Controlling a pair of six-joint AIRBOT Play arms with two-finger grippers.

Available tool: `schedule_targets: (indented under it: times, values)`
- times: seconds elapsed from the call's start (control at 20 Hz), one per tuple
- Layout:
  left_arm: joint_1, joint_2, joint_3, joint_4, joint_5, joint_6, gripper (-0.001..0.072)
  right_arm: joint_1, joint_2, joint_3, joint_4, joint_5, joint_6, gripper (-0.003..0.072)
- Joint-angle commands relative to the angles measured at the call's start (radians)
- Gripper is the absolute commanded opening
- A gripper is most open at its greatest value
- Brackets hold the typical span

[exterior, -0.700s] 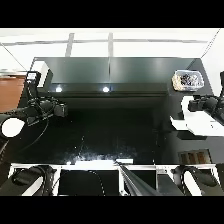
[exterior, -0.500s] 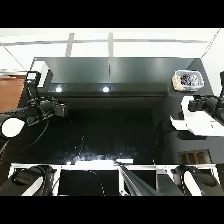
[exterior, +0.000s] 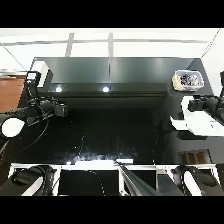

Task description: Fold the box and place the chain.

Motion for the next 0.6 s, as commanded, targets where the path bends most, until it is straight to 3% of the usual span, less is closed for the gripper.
schedule_targets:
  times: [0.0,0.1,0.25,0.3,0.35,0.4,0.45,0.5,0.55]
  values:
    - [0.0,0.0,0.0,0.0,0.001,0.0,0.0029,0.001,0.0,0.0,0.076,-0.075,0.0,0.0011]
    - [0.0,-0.001,0.0,0.0,0.005,0.0,0.0029,0.001,0.0,0.0,0.101,-0.173,-0.002,0.0011]
    - [0.0,-0.005,0.0,0.011,0.048,0.0,0.0029,-0.117,-0.071,0.003,-0.045,-0.314,0.124,0.0046]
    - [0.0,-0.009,-0.001,0.011,0.082,0.0,0.0029,-0.218,-0.126,0.015,-0.043,-0.319,0.212,0.0151]
    - [0.0,-0.013,-0.001,0.003,0.098,0.0,0.0029,-0.32,-0.183,0.037,-0.043,-0.304,0.294,0.0307]
    - [-0.002,-0.02,-0.001,0.003,0.112,0.0,0.003,-0.414,-0.244,0.066,-0.037,-0.283,0.336,0.0648]
    - [-0.002,-0.026,-0.001,0.003,0.117,0.0,0.004,-0.501,-0.317,0.116,-0.047,-0.22,0.329,0.0707]
    - [-0.002,-0.031,-0.001,0.003,0.119,0.0,0.0229,-0.573,-0.391,0.183,-0.074,-0.121,0.315,0.0708]
    - [-0.002,-0.036,-0.001,0.003,0.122,-0.001,0.0596,-0.639,-0.476,0.271,-0.115,0.011,0.31,0.0708]
